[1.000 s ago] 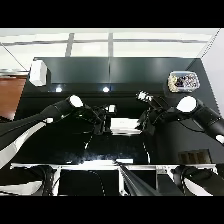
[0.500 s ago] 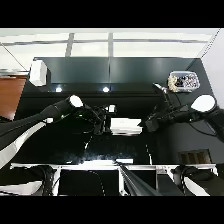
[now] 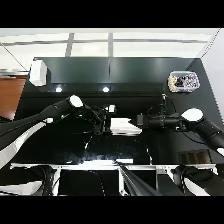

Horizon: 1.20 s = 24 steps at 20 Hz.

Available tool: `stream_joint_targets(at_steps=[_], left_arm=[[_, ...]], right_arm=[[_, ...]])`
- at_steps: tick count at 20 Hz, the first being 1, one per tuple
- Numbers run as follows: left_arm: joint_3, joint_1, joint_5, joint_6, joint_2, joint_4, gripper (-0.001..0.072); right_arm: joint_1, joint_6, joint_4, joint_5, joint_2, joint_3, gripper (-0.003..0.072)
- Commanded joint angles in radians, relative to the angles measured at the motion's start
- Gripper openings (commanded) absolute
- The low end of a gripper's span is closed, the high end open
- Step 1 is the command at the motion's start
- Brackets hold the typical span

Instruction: Fold the box and place the chain.

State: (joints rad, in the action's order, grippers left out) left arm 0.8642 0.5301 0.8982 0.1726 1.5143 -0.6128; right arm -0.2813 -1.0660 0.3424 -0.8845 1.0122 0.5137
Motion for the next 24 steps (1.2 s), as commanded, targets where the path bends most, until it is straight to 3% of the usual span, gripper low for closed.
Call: stream_joint_targets(at_steps=[1,13,20,22,24], left_arm=[[0.0,0.0,0.0,-0.001,0.001,0.0,0.054],[0.0,0.0,0.0,-0.001,0.001,0.0,0.054],[0.0,-0.002,-0.002,-0.002,-0.005,-0.005,0.0546],[0.0,-0.005,-0.004,-0.016,-0.027,-0.021,0.072],[0.0,-0.015,0.006,-0.085,-0.061,-0.08,0.072]], right_arm=[[-0.014,-0.089,0.088,0.042,0.048,-0.01,0.0014],[-0.031,-0.065,0.134,0.043,0.115,-0.009,0.0014],[0.105,-0.04,0.131,-0.203,0.038,0.074,0.0014],[0.183,-0.038,0.135,-0.257,-0.007,0.08,0.0013],[0.289,-0.035,0.163,-0.308,-0.052,0.087,0.0013]])
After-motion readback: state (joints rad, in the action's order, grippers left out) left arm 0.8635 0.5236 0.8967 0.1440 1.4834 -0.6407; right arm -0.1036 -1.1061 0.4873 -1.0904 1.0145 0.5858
